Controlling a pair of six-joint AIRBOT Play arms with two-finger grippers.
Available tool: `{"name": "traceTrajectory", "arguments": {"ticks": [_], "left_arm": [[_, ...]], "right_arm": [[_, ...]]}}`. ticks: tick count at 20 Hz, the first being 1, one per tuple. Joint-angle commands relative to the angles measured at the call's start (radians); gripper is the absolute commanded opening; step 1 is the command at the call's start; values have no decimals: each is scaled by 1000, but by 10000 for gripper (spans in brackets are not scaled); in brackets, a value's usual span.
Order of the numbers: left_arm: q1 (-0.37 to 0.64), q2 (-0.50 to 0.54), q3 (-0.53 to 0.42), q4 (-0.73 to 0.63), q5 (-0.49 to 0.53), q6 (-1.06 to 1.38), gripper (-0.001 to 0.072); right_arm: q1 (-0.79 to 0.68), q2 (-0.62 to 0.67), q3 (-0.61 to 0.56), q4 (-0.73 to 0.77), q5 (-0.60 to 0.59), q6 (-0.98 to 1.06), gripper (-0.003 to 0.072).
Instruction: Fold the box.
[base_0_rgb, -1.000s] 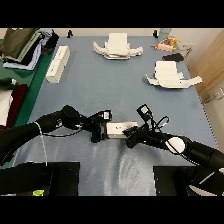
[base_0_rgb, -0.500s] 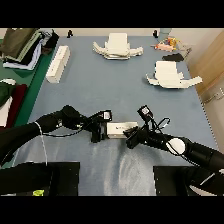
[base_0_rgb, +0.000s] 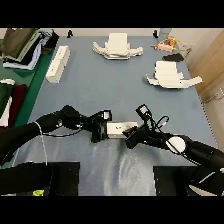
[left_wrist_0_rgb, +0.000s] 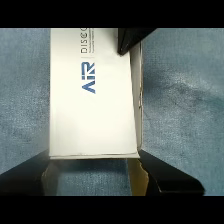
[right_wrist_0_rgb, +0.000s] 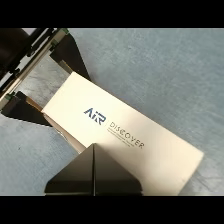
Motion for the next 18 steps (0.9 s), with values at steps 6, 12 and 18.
{"name": "traceTrajectory", "arguments": {"ticks": [6, 12, 18], "left_arm": [[0, 0, 1, 2, 1, 2, 464], [0, 0, 1, 2, 1, 2, 464], [0, 0, 1, 1, 1, 2, 464]], "right_arm": [[0, 7, 14, 7, -18, 0, 3], [0, -7, 20, -7, -45, -9, 3], [0, -72, 20, -12, 4, -8, 3]]}}
